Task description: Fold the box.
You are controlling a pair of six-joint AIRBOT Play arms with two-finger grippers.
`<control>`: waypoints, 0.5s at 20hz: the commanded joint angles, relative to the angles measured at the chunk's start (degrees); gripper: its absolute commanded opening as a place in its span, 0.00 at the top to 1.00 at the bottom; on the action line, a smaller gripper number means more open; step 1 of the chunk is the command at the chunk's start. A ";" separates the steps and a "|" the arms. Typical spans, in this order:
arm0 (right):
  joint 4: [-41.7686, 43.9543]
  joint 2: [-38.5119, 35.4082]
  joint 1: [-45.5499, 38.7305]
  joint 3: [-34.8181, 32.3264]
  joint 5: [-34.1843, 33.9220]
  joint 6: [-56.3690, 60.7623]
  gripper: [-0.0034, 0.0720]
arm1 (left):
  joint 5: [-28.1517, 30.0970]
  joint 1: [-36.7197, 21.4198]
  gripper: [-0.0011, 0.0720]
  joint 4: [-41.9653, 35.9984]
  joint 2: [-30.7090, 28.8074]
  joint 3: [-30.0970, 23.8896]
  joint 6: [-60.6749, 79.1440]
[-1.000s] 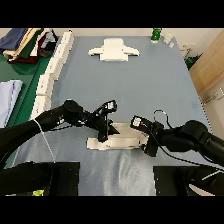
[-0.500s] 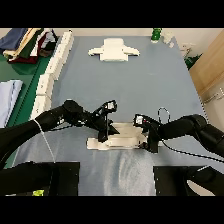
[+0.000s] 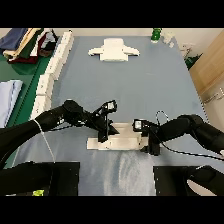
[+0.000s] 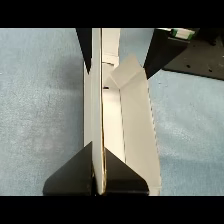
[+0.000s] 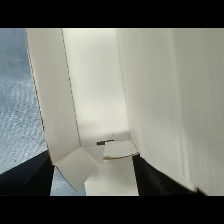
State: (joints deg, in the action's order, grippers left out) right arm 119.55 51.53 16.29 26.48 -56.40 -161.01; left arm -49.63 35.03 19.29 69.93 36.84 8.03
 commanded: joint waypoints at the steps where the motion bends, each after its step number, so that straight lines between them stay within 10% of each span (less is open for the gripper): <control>1: 5.46 2.82 -2.56 -0.13 0.85 -10.71 0.02 | 0.02 -0.02 0.97 0.02 0.02 0.00 -0.02; 10: 6.03 3.82 -4.50 0.35 -2.08 -11.32 0.01 | 0.02 0.00 0.97 0.02 0.02 0.00 0.00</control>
State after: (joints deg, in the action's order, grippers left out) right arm 125.19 55.22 12.08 26.76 -56.45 -171.76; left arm -49.60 35.03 19.31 69.93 36.84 8.01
